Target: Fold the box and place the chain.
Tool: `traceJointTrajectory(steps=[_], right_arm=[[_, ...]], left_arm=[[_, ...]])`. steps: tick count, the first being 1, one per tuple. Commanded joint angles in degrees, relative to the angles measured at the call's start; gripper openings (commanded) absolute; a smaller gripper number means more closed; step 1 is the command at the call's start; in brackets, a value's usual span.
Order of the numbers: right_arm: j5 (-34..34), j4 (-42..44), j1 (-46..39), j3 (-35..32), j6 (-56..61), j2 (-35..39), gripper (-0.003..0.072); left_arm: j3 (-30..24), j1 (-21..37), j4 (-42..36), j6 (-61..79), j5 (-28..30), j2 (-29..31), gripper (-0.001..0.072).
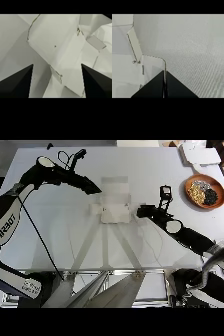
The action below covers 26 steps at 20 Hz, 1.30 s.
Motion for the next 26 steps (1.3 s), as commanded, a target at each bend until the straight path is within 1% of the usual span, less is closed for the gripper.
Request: traceJointTrajectory(steps=[1, 3, 5, 8, 10, 13, 18, 21, 22, 23, 24, 25, 26], right_arm=[[0.0, 0.02, 0.07, -0.02, 0.0, -0.02, 0.0017], [0.02, 0.02, 0.07, -0.02, 0.0, -0.02, 0.0017], [0.0, 0.02, 0.07, -0.02, 0.02, -0.02, 0.0017], [0.02, 0.02, 0.07, -0.02, 0.0, -0.02, 0.0017], [0.02, 0.02, 0.07, -0.02, 0.0, -0.02, 0.0017], [0.0, 0.02, 0.07, -0.02, 0.0, -0.02, 0.0017], [0.02, 0.02, 0.07, -0.02, 0.0, -0.02, 0.0017], [0.0, 0.02, 0.07, -0.02, 0.0, -0.02, 0.0017], [0.0, 0.02, 0.07, -0.02, 0.0, -0.02, 0.0017], [0.0, 0.02, 0.07, -0.02, 0.0, -0.02, 0.0017], [0.0, 0.02, 0.07, -0.02, 0.0, -0.02, 0.0017], [0.02, 0.0, 0.07, -0.02, 0.0, -0.02, 0.0017], [0.0, 0.02, 0.07, -0.02, 0.0, -0.02, 0.0017]], left_arm=[[0.52, -1.09, -1.38, 0.63, 2.73, -1.88, 0.0656], [0.68, -1.27, -1.53, 0.5, 4.39, -2.58, 0.0656], [2.23, -1.25, -1.92, -1.66, 4.37, -4.13, 0.0656], [9.11, -1.66, 0.81, -6.78, -0.35, -8.04, 0.0655], [11.76, -2.78, 4.31, -8.52, -1.18, -9.57, 0.0654], [11.87, -4.26, 6.8, -8.33, -2.01, -10.64, 0.0633], [11.87, -5.95, 4.55, 0.02, -7.23, -10.93, 0.0629], [11.87, -6.86, 4.57, 3.72, -8.22, -10.93, 0.0623], [11.87, -7.04, 4.79, 4.72, -8.24, -10.93, 0.0604], [11.87, -7.21, 4.85, 5.97, -8.31, -10.93, 0.0549], [11.87, -7.32, 4.87, 6.95, -8.41, -10.93, 0.054], [11.87, -7.32, 4.85, 7.76, -8.55, -10.93, 0.047], [11.87, -7.32, 4.9, 8.24, -8.59, -10.93, 0.0361]])
